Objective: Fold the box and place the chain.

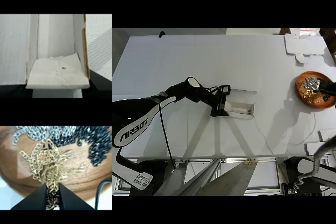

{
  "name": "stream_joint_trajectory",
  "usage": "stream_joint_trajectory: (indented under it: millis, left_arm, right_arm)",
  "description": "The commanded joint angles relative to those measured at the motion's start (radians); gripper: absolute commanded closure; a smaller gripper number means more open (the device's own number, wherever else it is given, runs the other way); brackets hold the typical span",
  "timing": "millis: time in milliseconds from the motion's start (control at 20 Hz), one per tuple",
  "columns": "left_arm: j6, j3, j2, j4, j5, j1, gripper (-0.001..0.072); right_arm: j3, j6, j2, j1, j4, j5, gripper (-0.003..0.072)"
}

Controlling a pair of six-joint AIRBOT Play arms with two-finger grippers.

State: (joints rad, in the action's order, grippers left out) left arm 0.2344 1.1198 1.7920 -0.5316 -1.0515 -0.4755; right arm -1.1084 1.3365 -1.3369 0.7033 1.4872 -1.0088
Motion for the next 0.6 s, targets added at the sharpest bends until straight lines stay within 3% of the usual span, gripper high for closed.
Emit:
stream_joint_trajectory:
  millis: [0, 250, 550]
  left_arm:
    - [0.001, 0.0, 0.0, 0.0, 0.0, 0.0, 0.0435]
    - [0.0, 0.0, 0.0, 0.0, 0.0, 0.0, 0.0435]
    - [0.0, 0.0, 0.0, 0.0, 0.0, 0.0, 0.0435]
  right_arm:
    - [-0.001, -0.063, 0.09, 0.0, -0.007, -0.051, 0.0682]
    - [-0.001, -0.141, 0.123, -0.043, -0.078, -0.174, 0.0683]
    - [-0.001, -0.141, 0.123, -0.293, -0.082, -0.222, 0.0683]
